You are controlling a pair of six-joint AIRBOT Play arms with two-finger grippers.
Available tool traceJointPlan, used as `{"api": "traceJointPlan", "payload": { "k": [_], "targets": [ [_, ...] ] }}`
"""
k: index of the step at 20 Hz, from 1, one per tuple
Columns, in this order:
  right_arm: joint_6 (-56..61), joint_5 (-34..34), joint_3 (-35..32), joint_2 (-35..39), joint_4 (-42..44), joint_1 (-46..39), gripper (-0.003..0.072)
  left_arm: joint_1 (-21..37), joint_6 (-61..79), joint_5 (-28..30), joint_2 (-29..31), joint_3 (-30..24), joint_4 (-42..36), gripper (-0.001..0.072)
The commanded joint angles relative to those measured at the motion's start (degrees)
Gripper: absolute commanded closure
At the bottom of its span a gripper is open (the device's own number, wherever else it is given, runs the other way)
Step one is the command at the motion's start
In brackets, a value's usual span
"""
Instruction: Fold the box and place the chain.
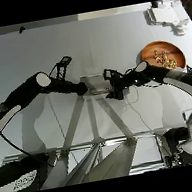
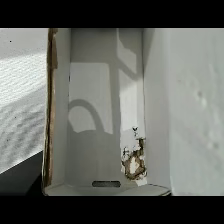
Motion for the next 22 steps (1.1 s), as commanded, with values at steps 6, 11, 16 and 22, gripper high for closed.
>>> {"api": "traceJointPlan", "payload": {
  "k": [6,11,16,22],
  "targets": [
    [0.0,0.0,0.0,0.0,0.0,0.0,0.0212,-7.2,-28.4,-6.9,-5.5,7.5,20.1,0.0017],
    [0.0,0.0,0.0,0.0,0.0,0.0,0.0212,-11.0,-42.1,-6.6,-8.4,9.2,28.4,0.0086],
    [0.0,0.0,0.0,0.0,0.0,0.0,0.0212,-12.7,-47.7,-7.4,-8.3,9.2,34.3,0.0211],
    [0.0,0.0,0.0,0.0,0.0,0.0,0.0212,-12.7,-51.1,-7.5,-8.3,9.2,34.1,0.0467]
  ]
}}
